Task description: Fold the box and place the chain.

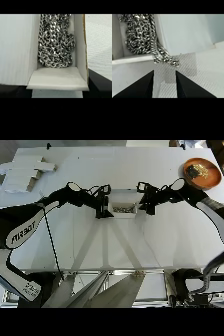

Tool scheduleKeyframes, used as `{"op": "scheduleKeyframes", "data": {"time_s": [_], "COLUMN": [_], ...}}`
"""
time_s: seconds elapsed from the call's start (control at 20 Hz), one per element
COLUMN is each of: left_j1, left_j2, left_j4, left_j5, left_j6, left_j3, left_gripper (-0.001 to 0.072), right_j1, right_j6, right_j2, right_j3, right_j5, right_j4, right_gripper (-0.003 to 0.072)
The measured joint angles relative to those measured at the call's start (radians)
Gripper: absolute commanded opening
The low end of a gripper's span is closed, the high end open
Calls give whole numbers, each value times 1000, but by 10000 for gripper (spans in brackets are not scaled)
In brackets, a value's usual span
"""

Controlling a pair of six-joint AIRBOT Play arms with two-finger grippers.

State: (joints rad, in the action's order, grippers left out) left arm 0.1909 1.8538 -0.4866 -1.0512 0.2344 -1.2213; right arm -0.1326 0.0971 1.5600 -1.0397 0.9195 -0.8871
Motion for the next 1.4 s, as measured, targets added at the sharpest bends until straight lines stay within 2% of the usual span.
{"op": "scheduleKeyframes", "data": {"time_s": [0.25, 0.5, 0.7, 0.75, 0.8, 1.1, 1.4], "left_j1": [0, 0, 0, 0, 0, 0, 0], "left_j2": [0, 0, 0, 0, 0, 0, 0], "left_j4": [0, 0, 0, -1, -2, -1, 0], "left_j5": [0, 0, 0, 0, 0, 0, 0], "left_j6": [0, 0, -1, 2, 3, 1, -1], "left_j3": [0, 0, 0, 0, 0, 0, 0], "left_gripper": [475, 475, 475, 475, 475, 475, 475], "right_j1": [0, 0, -2, -2, -2, -2, -3], "right_j6": [92, 181, 221, 226, 229, 213, 128], "right_j2": [21, 41, 47, 47, 48, 40, -43], "right_j3": [0, 0, 0, 0, 0, 0, 0], "right_j5": [10, -3, 2, 2, 0, 7, 10], "right_j4": [14, 107, 147, 152, 161, 118, 82], "right_gripper": [297, 288, 110, 44, 20, 12, 12]}}
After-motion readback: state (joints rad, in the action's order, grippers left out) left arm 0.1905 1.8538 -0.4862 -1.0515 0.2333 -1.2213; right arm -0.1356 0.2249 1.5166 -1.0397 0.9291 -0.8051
